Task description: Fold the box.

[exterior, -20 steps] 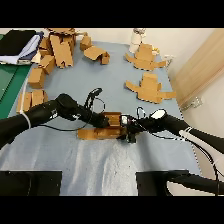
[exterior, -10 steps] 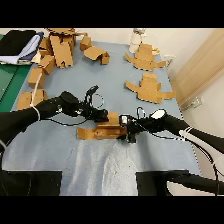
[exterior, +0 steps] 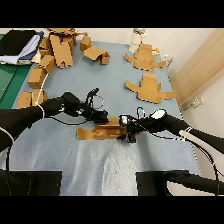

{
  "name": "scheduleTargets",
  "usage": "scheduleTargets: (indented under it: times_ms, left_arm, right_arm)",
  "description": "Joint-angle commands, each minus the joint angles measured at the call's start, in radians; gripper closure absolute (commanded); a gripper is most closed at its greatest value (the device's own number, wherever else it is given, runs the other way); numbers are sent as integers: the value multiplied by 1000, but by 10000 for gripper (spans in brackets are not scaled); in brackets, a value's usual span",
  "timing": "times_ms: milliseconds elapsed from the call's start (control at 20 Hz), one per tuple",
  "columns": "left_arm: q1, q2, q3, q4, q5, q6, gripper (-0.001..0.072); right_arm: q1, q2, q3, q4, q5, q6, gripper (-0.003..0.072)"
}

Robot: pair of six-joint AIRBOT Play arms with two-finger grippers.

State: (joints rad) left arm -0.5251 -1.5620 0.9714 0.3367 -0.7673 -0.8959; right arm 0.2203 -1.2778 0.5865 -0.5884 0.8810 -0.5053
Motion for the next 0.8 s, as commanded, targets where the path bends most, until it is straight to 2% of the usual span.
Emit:
scheduleTargets:
  times_ms: [0,150,300,400,500,600,750]
  left_arm:
    - [30,5,47,0,-41,212,698]
    - [100,55,62,19,-190,444,699]
    - [128,160,55,129,-314,483,700]
    - [126,260,6,259,-299,438,701]
    - [128,375,-98,366,-240,406,701]
    - [126,473,-220,335,-216,526,698]
    - [126,499,-330,247,-179,664,696]
  right_arm:
    - [0,-1,0,0,0,0,126]
    - [0,-1,0,0,1,0,126]
    - [0,-1,0,2,2,1,126]
    - [0,-1,0,1,5,1,126]
    - [0,-1,0,1,5,1,126]
    - [0,-1,0,0,5,0,126]
    - [0,-1,0,0,2,0,126]
